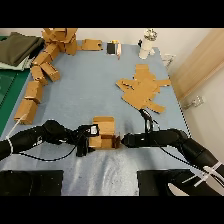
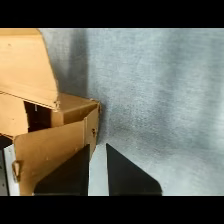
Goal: Fold the box.
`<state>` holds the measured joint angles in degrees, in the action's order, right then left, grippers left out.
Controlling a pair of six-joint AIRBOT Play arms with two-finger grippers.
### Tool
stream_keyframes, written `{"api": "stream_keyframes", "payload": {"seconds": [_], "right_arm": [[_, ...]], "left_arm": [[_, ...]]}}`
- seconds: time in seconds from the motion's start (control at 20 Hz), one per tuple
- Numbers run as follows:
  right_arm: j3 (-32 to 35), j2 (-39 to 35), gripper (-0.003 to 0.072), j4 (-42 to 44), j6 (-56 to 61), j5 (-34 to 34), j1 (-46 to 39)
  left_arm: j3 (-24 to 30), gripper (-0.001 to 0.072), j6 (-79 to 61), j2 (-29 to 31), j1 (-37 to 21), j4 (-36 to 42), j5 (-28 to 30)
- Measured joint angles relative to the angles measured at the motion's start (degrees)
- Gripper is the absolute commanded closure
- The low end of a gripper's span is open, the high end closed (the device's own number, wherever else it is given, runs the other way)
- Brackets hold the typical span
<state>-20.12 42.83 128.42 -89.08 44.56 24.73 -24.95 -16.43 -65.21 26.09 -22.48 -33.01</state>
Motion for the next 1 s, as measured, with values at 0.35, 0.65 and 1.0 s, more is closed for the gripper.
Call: {"api": "stream_keyframes", "payload": {"seconds": [0.35,0.65,1.0], "right_arm": [[0.0,-1.55,0.0272,1.95,-0.31,0.85,0.02],[-0.79,-1.53,0.0272,3.43,-0.52,0.76,0.02],[-4.81,4.87,0.0229,1.7,0.37,-0.94,6.14]], "left_arm": [[0.0,0.0113,0.0,0.0,0.0,0.02,0.0],[0.0,0.0113,0.0,0.0,0.0,0.0,0.02],[0.0,0.0113,0.0,0.0,0.0,0.0,0.02]]}}
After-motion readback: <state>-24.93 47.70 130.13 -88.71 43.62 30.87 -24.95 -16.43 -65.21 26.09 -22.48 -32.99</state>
